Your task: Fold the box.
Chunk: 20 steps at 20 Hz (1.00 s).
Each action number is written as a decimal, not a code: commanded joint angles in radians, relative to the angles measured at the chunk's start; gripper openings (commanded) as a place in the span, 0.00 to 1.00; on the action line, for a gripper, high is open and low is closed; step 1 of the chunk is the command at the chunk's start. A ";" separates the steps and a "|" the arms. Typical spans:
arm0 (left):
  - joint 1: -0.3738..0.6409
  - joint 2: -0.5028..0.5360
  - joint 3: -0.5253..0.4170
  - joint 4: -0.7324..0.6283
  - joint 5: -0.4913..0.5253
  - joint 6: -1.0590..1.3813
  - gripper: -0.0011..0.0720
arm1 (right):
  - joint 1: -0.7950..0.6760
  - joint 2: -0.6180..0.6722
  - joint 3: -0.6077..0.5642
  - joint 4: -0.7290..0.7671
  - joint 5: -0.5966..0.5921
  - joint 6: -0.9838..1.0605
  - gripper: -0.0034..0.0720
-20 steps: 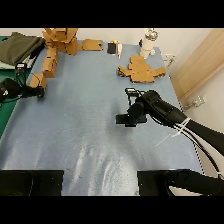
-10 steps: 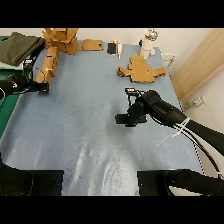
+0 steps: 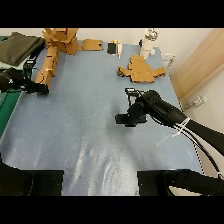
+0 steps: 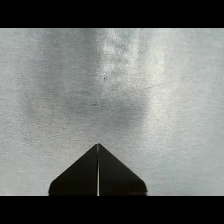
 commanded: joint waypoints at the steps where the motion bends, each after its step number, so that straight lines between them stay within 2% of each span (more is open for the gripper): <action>1: 0.014 0.005 0.106 0.010 -0.254 -0.011 0.93 | 0.000 0.000 0.000 0.000 0.000 0.000 0.05; 3: 0.013 0.018 0.170 0.012 -0.331 -0.050 0.93 | 0.000 0.000 0.000 0.000 0.000 0.000 0.05; 4: 0.013 0.027 0.200 0.014 -0.376 -0.081 0.88 | 0.000 0.000 0.000 0.000 0.000 0.000 0.05; 5: 0.013 0.037 0.225 0.020 -0.420 -0.121 0.76 | 0.001 0.000 0.000 0.001 0.000 0.000 0.05; 6: 0.013 0.046 0.243 0.019 -0.472 -0.140 0.23 | 0.001 0.000 0.000 0.003 0.001 0.000 0.05; 7: 0.011 0.056 0.256 0.019 -0.525 -0.130 0.03 | 0.000 0.000 0.000 0.008 0.001 0.000 0.05; 11: -0.064 0.116 0.256 0.008 -0.665 -0.170 0.02 | -0.001 -0.014 0.009 0.064 0.057 -0.062 0.05; 14: -0.211 0.196 0.185 0.003 -0.674 -0.225 0.02 | -0.001 -0.083 0.106 0.082 0.070 -0.124 0.05; 17: -0.406 0.305 0.009 0.005 -0.588 -0.270 0.02 | -0.001 -0.207 0.273 0.103 0.000 -0.167 0.05; 20: -0.586 0.407 -0.208 0.003 -0.454 -0.347 0.02 | -0.001 -0.341 0.446 0.122 -0.140 -0.180 0.05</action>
